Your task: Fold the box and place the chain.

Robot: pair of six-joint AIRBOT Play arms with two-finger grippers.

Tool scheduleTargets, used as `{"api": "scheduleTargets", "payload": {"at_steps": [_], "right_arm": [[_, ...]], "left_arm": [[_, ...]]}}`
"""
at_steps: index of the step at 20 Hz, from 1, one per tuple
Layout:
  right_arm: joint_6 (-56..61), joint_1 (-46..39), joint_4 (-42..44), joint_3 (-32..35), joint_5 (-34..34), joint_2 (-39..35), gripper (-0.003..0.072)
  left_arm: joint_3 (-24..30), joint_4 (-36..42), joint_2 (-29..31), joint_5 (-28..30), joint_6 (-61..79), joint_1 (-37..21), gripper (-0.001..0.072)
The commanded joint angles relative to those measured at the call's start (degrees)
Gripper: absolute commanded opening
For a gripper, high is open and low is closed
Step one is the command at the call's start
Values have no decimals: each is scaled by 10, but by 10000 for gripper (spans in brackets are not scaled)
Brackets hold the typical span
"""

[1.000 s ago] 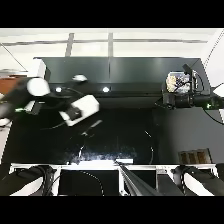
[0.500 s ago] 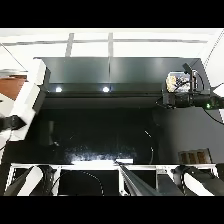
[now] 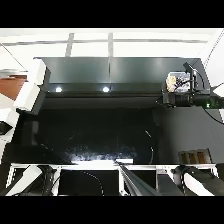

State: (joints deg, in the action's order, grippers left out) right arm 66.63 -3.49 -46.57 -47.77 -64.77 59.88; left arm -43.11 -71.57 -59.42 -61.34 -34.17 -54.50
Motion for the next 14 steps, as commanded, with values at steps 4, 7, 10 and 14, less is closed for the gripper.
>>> {"api": "scheduleTargets", "payload": {"at_steps": [4, 7, 10, 14], "right_arm": [[7, 0, 0, 0, 8, 0, 30], [21, 0, 0, 0, 6, 0, 29], [21, 0, 2, 0, 6, 0, 30], [21, 0, 6, -5, 7, 0, 30]], "left_arm": [[0, 49, -97, 118, 42, 72, 388], [-5, 38, -106, 131, 4, 101, 712], [-42, 28, -79, 61, -29, 106, 713], [-125, 30, -3, 10, -124, 110, 712]]}}
